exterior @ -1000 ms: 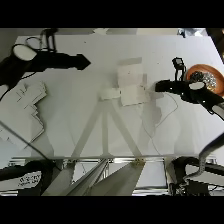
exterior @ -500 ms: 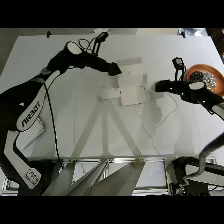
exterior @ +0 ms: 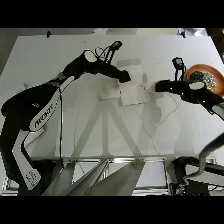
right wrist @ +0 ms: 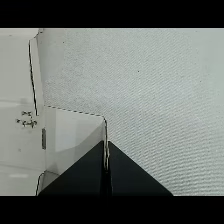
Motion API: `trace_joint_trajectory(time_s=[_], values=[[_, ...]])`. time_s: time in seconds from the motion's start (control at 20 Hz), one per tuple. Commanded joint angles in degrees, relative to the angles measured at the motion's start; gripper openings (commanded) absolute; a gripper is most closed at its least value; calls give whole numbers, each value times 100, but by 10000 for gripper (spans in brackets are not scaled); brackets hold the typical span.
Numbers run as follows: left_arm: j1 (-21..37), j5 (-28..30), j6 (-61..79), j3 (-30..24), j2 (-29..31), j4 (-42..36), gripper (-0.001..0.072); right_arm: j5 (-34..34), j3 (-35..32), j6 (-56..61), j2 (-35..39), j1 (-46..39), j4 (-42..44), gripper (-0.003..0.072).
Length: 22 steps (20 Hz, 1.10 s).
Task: Fold the box and place the chain.
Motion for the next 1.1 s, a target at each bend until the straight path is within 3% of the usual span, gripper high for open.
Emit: trace_joint_trajectory(time_s=[0.0,0.3,0.7,0.95,1.05], values=[[105,-420,-24,59,76,31,672,2,0,0,-4,-2,2,12],[651,-1080,-20,57,302,70,626,2,-2,0,-4,-2,2,12],[584,-723,22,57,-37,125,631,2,-2,0,-4,-2,2,12],[476,-682,693,57,-350,-1121,631,2,-2,0,-2,-2,2,12],[431,-660,708,57,-409,-896,626,2,-2,0,-2,-2,2,12]])
